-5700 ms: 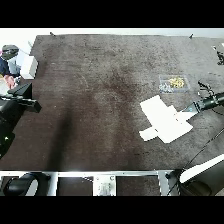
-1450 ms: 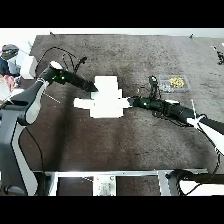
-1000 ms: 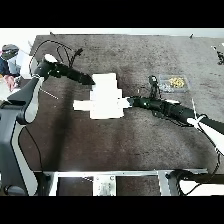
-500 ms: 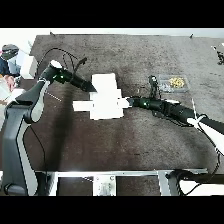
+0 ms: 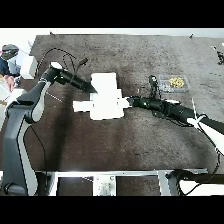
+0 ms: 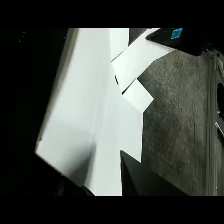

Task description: Fold the box and place the chain.

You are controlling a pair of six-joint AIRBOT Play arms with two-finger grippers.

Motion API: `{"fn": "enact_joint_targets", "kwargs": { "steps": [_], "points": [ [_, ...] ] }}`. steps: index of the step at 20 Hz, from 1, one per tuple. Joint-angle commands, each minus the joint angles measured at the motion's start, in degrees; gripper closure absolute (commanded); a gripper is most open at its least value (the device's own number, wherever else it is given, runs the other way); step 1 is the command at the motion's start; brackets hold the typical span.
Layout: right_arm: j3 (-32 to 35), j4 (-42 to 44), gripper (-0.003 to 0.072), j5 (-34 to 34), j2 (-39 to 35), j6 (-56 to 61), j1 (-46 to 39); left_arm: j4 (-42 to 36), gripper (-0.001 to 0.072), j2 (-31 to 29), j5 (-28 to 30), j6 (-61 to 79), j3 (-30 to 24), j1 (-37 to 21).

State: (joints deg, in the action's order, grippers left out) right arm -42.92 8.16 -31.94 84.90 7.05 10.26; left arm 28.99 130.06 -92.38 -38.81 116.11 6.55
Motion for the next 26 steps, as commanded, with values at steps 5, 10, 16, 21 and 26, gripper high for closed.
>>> {"fn": "enact_joint_targets", "kwargs": {
  "steps": [5, 10, 16, 21, 26],
  "points": [
    [0.0, 0.0, 0.0676, 0.0, 0.0, 0.0, -0.1, 1.4, 0.0409, 1.1, -1.8, 3.0, -0.1, 1.0],
    [0.0, 0.0, 0.0676, 0.0, 0.0, -0.1, -0.1, 0.6, 0.0669, 1.1, -1.8, 7.5, 0.0, 1.0],
    [0.0, 0.0, 0.0339, -0.2, -1.3, -1.9, -0.3, -0.7, 0.0698, 1.1, -1.6, 17.4, 0.0, 1.0],
    [0.0, 0.0, 0.0401, -0.2, -8.3, -3.4, -7.1, -1.2, 0.0698, 1.1, 2.3, 29.6, 0.0, 1.0],
    [0.0, -1.7, 0.0401, -2.3, -9.9, -3.4, -13.4, -1.2, 0.0699, 1.1, 5.4, 36.5, 0.2, 1.0]
  ]
}}
